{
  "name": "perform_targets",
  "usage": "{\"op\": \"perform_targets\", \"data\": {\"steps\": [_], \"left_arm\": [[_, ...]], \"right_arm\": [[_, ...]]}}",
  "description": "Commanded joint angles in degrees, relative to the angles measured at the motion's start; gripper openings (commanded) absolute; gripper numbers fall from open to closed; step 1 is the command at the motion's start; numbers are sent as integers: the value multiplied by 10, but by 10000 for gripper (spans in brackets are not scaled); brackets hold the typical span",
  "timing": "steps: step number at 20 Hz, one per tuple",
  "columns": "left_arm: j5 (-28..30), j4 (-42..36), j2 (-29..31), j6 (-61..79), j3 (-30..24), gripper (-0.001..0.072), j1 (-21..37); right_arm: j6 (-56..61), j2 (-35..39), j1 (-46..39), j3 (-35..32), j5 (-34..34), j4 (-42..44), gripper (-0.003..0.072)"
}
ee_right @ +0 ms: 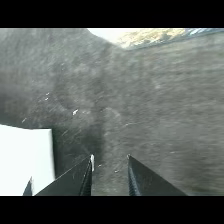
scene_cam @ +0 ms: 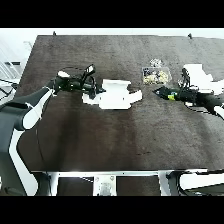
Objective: Fold the box and place the chain.
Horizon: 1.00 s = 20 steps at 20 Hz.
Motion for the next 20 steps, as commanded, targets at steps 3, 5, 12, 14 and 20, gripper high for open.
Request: {"op": "perform_targets", "data": {"steps": [3,5,12,14,20], "left_arm": [[-10,-49,-23,64,-15,13,0],[-25,-71,-30,85,-14,14,0],[-51,-72,-58,78,16,15,1],[-44,-71,-61,78,13,15,3],[-28,-60,-62,77,5,15,4]], "right_arm": [[0,0,22,0,7,0,280],[0,0,28,0,7,3,280],[-14,0,38,0,4,39,280],[-18,0,38,0,1,39,280],[-33,0,38,0,0,39,281]]}}
